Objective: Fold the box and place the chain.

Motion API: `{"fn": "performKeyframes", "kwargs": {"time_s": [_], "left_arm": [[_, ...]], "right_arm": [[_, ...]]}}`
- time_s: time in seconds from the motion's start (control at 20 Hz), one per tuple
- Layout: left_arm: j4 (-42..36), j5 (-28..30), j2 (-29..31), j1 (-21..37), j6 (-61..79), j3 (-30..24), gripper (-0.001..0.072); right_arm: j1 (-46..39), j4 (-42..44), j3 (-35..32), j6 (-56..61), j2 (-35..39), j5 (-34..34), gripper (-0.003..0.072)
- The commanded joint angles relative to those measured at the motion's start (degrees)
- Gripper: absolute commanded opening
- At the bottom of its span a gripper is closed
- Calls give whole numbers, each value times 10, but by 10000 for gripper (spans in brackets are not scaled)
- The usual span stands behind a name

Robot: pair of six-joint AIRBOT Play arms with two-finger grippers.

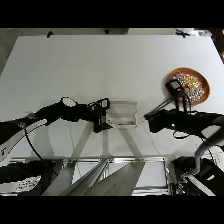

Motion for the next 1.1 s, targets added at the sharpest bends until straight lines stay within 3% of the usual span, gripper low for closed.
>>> {"fn": "performKeyframes", "kwargs": {"time_s": [0.0,0.55,1.05], "left_arm": [[0,0,0,0,0,1,14],[0,0,0,0,0,1,14],[0,0,0,0,0,1,14]], "right_arm": [[74,5,-2,29,-54,-89,9],[130,57,-2,42,-177,-244,9],[189,81,5,42,-254,-283,10]]}}
